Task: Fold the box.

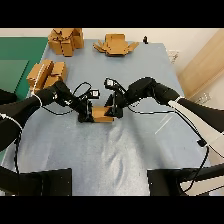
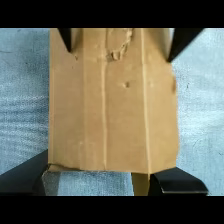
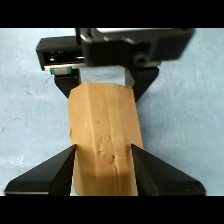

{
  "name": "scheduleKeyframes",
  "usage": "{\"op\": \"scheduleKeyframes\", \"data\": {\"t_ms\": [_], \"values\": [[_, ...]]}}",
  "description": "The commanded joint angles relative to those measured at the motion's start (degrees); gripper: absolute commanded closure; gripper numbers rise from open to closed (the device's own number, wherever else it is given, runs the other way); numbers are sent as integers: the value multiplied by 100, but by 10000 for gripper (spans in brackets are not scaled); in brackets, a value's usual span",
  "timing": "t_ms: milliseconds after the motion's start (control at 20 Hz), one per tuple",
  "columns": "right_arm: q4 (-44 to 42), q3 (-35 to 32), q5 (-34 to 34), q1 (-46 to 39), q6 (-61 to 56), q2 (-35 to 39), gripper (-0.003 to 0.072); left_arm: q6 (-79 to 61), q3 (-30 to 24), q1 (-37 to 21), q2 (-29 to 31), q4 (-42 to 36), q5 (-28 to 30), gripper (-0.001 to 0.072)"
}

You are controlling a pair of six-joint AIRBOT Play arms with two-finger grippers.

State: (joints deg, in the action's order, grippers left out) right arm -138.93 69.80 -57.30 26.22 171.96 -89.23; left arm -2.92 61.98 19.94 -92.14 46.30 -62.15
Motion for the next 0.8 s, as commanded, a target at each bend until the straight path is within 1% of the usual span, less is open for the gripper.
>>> {"op": "scheduleKeyframes", "data": {"t_ms": [0,50,100,150,200,300,350,600,650,700,750], "values": [[487,0,221,201,7,2,138,0,4,-4,2,2,0,693],[695,0,461,282,-50,2,156,0,4,-4,2,4,0,694],[780,0,647,328,-48,2,236,0,4,-4,2,2,0,694],[811,0,776,356,-48,2,297,2,4,-4,2,2,-2,694],[815,0,807,365,-48,2,311,2,4,-4,2,2,0,694],[890,0,737,374,-48,4,438,2,4,-4,4,4,0,694],[925,0,684,380,-50,15,457,2,4,-4,2,2,0,694],[931,0,422,391,-50,190,458,2,4,-4,2,2,0,694],[931,0,411,391,-50,245,468,2,4,-4,4,2,0,693],[933,0,391,391,-50,293,547,2,4,-4,4,2,0,694],[933,0,361,391,-50,321,565,2,4,-4,2,2,0,693]]}}
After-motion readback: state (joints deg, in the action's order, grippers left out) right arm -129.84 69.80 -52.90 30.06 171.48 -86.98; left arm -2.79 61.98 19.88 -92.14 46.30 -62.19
